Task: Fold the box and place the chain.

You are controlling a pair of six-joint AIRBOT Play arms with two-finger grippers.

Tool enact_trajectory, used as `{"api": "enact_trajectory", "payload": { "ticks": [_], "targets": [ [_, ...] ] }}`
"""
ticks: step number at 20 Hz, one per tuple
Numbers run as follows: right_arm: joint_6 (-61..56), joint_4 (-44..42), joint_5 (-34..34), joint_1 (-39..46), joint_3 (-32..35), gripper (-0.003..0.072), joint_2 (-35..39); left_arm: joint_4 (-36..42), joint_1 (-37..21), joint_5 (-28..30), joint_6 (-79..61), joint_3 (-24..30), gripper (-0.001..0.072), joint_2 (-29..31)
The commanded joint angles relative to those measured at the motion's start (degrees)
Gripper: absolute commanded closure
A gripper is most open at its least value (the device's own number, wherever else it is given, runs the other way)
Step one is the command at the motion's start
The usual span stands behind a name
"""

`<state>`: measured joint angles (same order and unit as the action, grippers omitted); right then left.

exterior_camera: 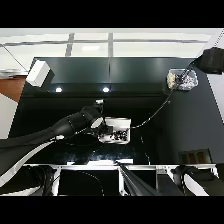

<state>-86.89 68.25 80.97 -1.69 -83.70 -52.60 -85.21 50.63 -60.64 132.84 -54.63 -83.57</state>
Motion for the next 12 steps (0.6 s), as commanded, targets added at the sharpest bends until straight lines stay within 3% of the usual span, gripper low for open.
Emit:
{"api": "enact_trajectory", "payload": {
  "ticks": [1,6,12],
  "targets": [
    [4.55,-15.69,7.28,-0.33,-0.07,0.0659,3.17,0.11,0.04,0.15,0.00,0.00,0.0680,-0.02],
    [4.63,-17.55,9.64,-9.79,2.71,0.0659,3.15,0.24,0.04,0.15,0.00,0.02,0.0679,-0.02],
    [4.20,-18.29,3.30,-21.70,13.29,0.0659,3.13,0.22,0.04,0.15,0.00,0.02,0.0679,-0.02]
  ]
}}
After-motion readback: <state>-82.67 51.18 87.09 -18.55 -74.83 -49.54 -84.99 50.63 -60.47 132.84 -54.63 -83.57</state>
